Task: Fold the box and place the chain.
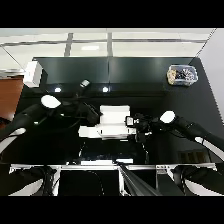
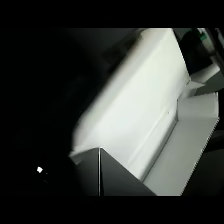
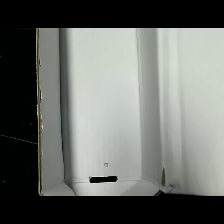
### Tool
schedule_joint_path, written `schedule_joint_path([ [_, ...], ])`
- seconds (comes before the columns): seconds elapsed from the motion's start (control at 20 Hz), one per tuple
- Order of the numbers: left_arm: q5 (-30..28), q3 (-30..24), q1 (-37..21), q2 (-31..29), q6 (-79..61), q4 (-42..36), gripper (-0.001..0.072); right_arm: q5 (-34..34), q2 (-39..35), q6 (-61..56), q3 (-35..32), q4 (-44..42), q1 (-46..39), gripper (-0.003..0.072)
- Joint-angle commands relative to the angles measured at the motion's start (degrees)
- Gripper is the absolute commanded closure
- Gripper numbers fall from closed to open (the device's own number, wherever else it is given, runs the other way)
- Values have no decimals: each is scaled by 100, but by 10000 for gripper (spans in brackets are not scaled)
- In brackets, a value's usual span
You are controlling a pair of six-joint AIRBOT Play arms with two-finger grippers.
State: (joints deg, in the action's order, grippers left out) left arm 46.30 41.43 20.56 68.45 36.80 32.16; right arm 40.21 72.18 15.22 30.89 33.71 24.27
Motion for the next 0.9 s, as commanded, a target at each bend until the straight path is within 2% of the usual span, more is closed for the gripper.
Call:
schedule_joint_path([
  [0.0,216,-76,-400,-949,540,356,689,2,4,-2,-4,-2,2,367],
  [0.15,98,-800,-448,-1707,389,645,686,2,4,-2,-4,-2,2,367],
  [0.25,297,-1128,-433,-1714,186,1078,680,2,4,-2,-4,-2,2,367],
  [0.3,468,-1176,-393,-1650,-212,1349,591,2,4,-2,-4,-4,2,367],
  [0.4,468,-1187,-199,-1462,-1652,1738,110,2,4,-2,-4,-2,2,367],
  [0.45,472,-1185,-114,-1368,-2452,1886,23,2,4,-2,-4,-2,2,367],
  [0.5,450,-1185,-17,-1266,-3073,2031,23,2,4,-2,-4,-2,2,367],
  [0.65,2,-1152,365,-872,-3375,2352,22,2,4,-2,-4,-2,2,367],
  [0.75,-295,-1097,595,-673,-3366,2181,23,2,4,-2,-2,-2,2,367],
  [0.85,-323,-1027,706,-509,-3368,1884,24,2,4,-2,-4,-2,2,367],
])
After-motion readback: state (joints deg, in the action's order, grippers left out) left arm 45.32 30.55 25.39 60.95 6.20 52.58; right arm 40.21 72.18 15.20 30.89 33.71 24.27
